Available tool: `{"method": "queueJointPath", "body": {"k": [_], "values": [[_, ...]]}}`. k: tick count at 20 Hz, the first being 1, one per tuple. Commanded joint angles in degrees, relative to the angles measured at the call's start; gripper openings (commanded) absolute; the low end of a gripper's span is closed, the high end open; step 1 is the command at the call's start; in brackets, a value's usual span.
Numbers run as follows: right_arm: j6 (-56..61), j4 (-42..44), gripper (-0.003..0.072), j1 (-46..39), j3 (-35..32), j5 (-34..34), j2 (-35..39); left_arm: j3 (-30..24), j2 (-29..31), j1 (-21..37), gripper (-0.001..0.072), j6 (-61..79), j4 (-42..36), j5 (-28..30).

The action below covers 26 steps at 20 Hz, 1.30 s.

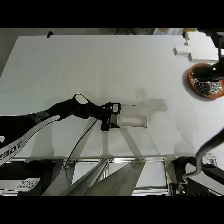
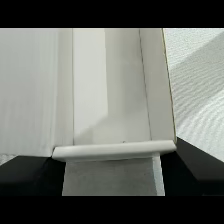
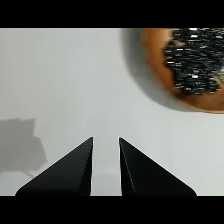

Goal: Fold the box and place the chain.

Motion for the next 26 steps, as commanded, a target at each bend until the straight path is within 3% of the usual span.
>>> {"method": "queueJointPath", "body": {"k": [1,10,17,26], "values": [[-2.21,0.17,0.0161,-9.11,0.94,-4.04,-6.82,-0.02,0.0,0.0,0.0071,0.0,0.02,0.02],[-2.16,-0.39,0.0203,-12.02,4.5,-7.23,-20.96,-0.02,0.0,0.0,0.0071,0.0,0.02,0.02],[-2.1,-0.15,0.0202,-12.02,4.5,-13.9,-23.96,-0.02,-0.02,0.0,0.0071,0.0,0.0,0.02],[-1.64,-1.77,0.0188,-12.04,4.5,-15.61,-25.92,-0.02,0.0,0.0,0.0071,0.0,0.02,0.02]]}}
